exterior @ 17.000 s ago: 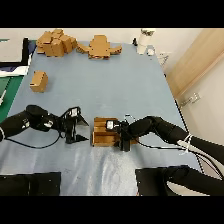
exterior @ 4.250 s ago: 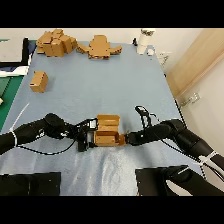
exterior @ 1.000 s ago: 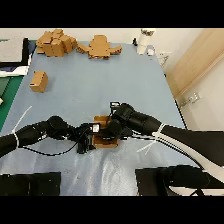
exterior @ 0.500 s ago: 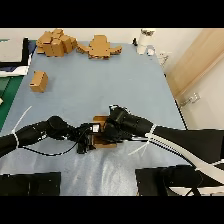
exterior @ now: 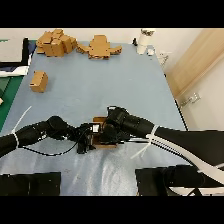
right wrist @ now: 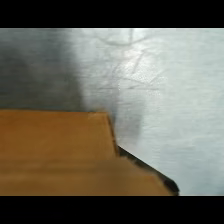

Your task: Fold the box.

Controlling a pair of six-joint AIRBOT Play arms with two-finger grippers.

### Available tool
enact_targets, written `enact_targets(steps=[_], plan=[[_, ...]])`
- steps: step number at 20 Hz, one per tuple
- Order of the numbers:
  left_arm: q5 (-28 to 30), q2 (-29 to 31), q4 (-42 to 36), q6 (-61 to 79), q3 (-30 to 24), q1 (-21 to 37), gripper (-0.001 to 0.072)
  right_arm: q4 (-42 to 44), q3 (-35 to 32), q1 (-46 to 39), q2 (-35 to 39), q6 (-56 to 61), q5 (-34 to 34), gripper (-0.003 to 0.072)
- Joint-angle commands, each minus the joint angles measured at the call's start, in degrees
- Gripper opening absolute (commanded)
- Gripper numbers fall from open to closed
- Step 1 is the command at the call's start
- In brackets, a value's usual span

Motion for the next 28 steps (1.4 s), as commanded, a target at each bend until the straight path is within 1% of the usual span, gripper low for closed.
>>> enact_targets(steps=[1, 4, 8, 9, 10, 11, 12, 13, 14, 15, 16, 17, 18, 19, 20, 21, 22, 23, 24, 26, 27, 28], plan=[[0.02, -0.04, -0.02, 0.00, -0.02, 0.02, 0.0600, -0.76, 0.07, -0.13, 3.32, -0.13, -3.37, 0.0394], [0.04, -0.04, 0.00, 0.00, -0.02, 0.02, 0.0600, -1.05, 0.07, -0.15, 7.32, 0.15, -6.88, 0.0394], [0.02, -0.04, 0.00, 0.00, -0.02, 0.02, 0.0600, -4.42, 0.07, -0.26, 12.76, 0.98, -12.44, 0.0392], [0.02, -0.04, 0.00, 0.00, -0.02, 0.02, 0.0600, -5.49, 0.04, -0.26, 14.27, 0.96, -12.68, 0.0360], [0.02, -0.04, -0.02, 0.00, -0.02, 0.02, 0.0600, -6.54, 0.04, -0.26, 15.61, 0.94, -12.68, 0.0359], [0.02, -0.04, 0.00, 0.00, -0.02, 0.02, 0.0600, -8.15, 0.02, -0.66, 16.85, 0.94, -12.81, 0.0249], [0.02, -0.04, -0.02, 0.00, -0.02, 0.02, 0.0600, -9.60, -0.24, -1.75, 17.73, 0.76, -13.03, 0.0109], [0.02, -0.04, -0.02, 0.00, -0.02, 0.02, 0.0600, -10.25, -0.96, -3.85, 18.29, -0.72, -12.83, 0.0003], [0.04, -0.04, -0.02, 0.00, -0.02, 0.02, 0.0600, -9.75, -1.99, -7.41, 18.45, -4.33, -11.69, 0.0003], [0.02, -0.04, -0.02, 0.00, -0.02, 0.02, 0.0600, -7.41, -3.32, -12.26, 18.38, -9.42, -8.85, 0.0002], [0.02, -0.04, -0.02, 0.00, -0.02, 0.02, 0.0600, -2.73, -4.70, -18.21, 18.03, -16.11, -4.00, 0.0002], [0.04, -0.04, -0.02, 0.00, -0.02, 0.02, 0.0600, 3.98, -5.77, -24.30, 17.22, -24.06, 1.44, 0.0002], [0.04, -0.04, -0.02, 0.00, -0.02, 0.02, 0.0600, 12.48, -6.38, -30.38, 15.67, -34.36, 6.56, 0.0002], [0.04, -0.04, -0.02, 0.00, -0.02, 0.02, 0.0600, 22.51, -6.32, -36.33, 13.11, -45.92, 10.03, 0.0002], [0.02, -0.04, -0.02, 0.00, -0.02, 0.02, 0.0600, 32.50, -6.29, -41.11, 10.25, -54.42, 13.38, 0.0002], [0.04, -0.04, -0.02, 0.00, -0.02, 0.02, 0.0600, 41.51, -6.23, -44.30, 7.45, -61.13, 15.34, 0.0002], [0.04, -0.04, -0.02, 0.00, -0.02, 0.02, 0.0600, 50.03, -5.95, -46.38, 4.46, -67.91, 15.17, 0.0002], [0.04, -0.04, -0.02, 0.00, 0.00, 0.02, 0.0600, 57.33, -5.14, -47.01, 1.01, -75.19, 12.46, 0.0002], [0.04, -0.04, -0.02, 0.00, -0.02, 0.02, 0.0600, 61.61, -3.69, -46.53, -2.47, -81.22, 7.41, 0.0002], [0.00, -0.04, 0.00, 0.00, -0.02, 0.02, 0.0600, 63.76, -1.07, -43.74, -7.87, -87.86, -1.84, 0.0002], [0.02, -0.04, -0.02, 0.00, -0.02, 0.02, 0.0600, 63.76, -0.81, -41.90, -9.16, -89.37, -3.54, 0.0002], [0.04, -0.04, -0.02, 0.00, -0.02, 0.02, 0.0600, 63.54, -1.03, -40.13, -9.33, -91.47, -3.85, 0.0002]])
